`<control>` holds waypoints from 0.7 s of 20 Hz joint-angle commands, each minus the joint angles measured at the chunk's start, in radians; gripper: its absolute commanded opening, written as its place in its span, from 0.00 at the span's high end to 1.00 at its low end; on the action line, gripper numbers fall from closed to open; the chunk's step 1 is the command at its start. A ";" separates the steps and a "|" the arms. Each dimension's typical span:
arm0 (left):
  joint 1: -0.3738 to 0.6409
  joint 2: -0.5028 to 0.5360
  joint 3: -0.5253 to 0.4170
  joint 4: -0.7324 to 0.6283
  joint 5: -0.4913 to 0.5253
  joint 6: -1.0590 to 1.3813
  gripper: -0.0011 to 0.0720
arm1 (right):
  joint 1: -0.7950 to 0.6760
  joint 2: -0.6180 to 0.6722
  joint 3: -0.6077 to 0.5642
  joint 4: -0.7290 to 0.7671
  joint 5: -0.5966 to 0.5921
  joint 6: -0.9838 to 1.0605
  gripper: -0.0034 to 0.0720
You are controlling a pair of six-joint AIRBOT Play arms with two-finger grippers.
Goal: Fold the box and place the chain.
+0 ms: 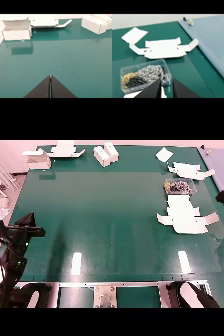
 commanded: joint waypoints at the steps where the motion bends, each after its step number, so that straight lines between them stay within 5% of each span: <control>1: -0.001 0.000 0.001 0.000 0.000 0.000 0.96 | -0.214 -0.150 0.132 -0.344 0.311 0.306 0.69; 10: -0.001 0.000 0.001 0.000 0.000 0.000 0.96 | -0.394 -0.615 0.674 -0.782 0.869 0.531 0.51; 14: -0.001 0.000 0.001 0.000 0.000 0.000 0.96 | -0.393 -0.801 0.914 -0.789 1.003 0.531 0.44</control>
